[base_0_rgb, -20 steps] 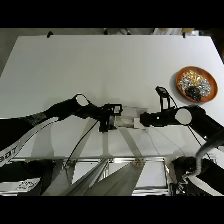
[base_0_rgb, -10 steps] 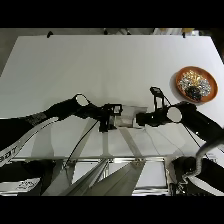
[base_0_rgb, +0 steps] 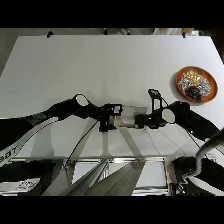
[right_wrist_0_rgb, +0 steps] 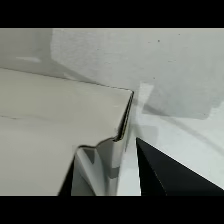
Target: Fold the box and place the chain.
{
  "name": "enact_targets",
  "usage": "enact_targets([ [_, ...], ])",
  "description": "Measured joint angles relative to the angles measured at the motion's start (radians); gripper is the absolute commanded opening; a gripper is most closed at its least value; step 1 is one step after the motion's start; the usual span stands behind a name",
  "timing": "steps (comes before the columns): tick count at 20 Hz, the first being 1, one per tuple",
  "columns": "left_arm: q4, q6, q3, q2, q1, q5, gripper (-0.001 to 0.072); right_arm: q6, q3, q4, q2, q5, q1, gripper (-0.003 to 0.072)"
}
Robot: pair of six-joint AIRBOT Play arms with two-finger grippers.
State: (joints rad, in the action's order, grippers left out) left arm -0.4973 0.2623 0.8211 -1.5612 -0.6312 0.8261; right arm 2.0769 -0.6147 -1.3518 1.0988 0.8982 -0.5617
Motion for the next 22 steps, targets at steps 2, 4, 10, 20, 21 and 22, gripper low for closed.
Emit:
enact_targets([
  [2,0.000,0.000,0.000,0.000,0.000,0.000,0.0256,0.026,-0.001,-0.011,0.002,-0.002,-0.016,0.0396],
  [4,0.000,0.000,0.000,0.000,0.000,0.000,0.0256,0.058,-0.002,-0.030,0.002,-0.008,-0.037,0.0393],
  [10,0.000,0.000,0.000,0.000,0.000,0.000,0.0256,0.146,-0.007,-0.087,0.006,-0.030,-0.086,0.0336],
  [20,-0.001,0.001,0.000,0.000,0.000,0.001,0.0256,0.202,-0.090,-0.157,0.103,0.053,-0.122,0.0211],
  [21,-0.001,0.001,0.000,0.000,0.000,0.001,0.0256,0.205,-0.092,-0.161,0.106,0.058,-0.123,0.0148],
  [22,-0.001,0.002,0.000,0.000,0.000,0.001,0.0256,0.209,-0.093,-0.168,0.108,0.068,-0.123,0.0067],
])
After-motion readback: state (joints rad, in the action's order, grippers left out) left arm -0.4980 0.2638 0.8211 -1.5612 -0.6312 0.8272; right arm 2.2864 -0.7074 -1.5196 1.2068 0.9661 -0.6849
